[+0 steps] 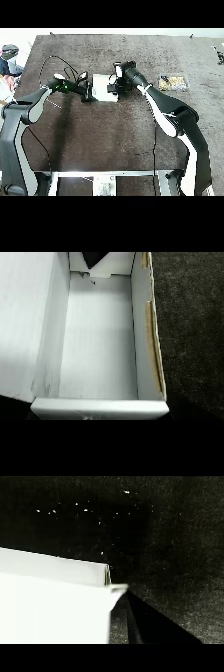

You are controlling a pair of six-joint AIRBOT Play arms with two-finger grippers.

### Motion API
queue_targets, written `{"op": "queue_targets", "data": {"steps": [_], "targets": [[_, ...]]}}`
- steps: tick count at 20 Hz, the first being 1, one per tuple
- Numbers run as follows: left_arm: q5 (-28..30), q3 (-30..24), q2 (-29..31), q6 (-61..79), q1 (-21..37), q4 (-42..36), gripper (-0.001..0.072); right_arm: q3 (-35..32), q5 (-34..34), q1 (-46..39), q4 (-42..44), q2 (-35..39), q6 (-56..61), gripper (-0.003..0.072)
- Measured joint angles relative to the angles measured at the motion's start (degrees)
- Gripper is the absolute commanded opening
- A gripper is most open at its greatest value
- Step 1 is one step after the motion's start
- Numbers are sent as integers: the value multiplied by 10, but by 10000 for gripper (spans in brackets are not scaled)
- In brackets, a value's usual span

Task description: Fold the box and place the chain.

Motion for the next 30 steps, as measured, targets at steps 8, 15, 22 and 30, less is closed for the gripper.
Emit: {"op": "queue_targets", "data": {"steps": [8,15,22,30], "targets": [[0,0,0,0,0,0,519,2,0,11,-4,-9,28,83],[0,0,0,0,0,-1,519,2,-7,12,-9,-10,43,128],[0,0,0,0,1,0,519,2,-14,12,-8,0,49,411],[0,0,0,0,1,0,519,2,-13,8,-7,10,40,273]]}}
